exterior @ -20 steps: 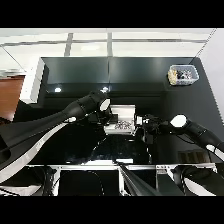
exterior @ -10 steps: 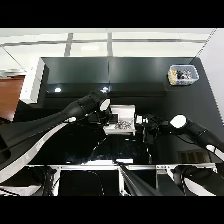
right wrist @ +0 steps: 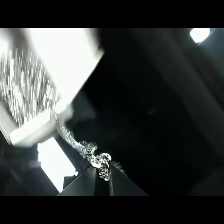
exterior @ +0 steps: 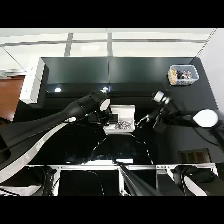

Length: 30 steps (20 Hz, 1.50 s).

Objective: Fold the box and place the chain.

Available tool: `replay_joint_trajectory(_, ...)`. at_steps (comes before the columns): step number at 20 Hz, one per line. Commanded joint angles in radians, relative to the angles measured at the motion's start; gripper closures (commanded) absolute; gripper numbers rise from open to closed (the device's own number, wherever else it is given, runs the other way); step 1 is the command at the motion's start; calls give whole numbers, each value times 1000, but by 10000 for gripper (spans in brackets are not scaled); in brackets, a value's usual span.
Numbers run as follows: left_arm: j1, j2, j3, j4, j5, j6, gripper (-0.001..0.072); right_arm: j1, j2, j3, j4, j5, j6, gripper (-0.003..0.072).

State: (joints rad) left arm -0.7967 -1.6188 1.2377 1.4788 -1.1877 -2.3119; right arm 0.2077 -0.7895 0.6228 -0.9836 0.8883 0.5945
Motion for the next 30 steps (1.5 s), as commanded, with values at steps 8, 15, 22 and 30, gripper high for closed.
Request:
replay_joint_trajectory(8, 1, 0, 0, 0, 1, 0, 682, -3, 62, 258, 500, 26, 240, 678)
replay_joint_trajectory(15, 1, 0, 0, 0, 2, 0, 682, 130, -191, 61, 489, 13, 275, 671)
replay_joint_trajectory(22, 1, 0, 0, 0, 3, 0, 682, 119, -229, 65, 418, -10, 272, 351)
replay_joint_trajectory(30, 4, -11, 0, -29, 25, 2, 682, -195, -132, 87, 148, 124, 277, 352)
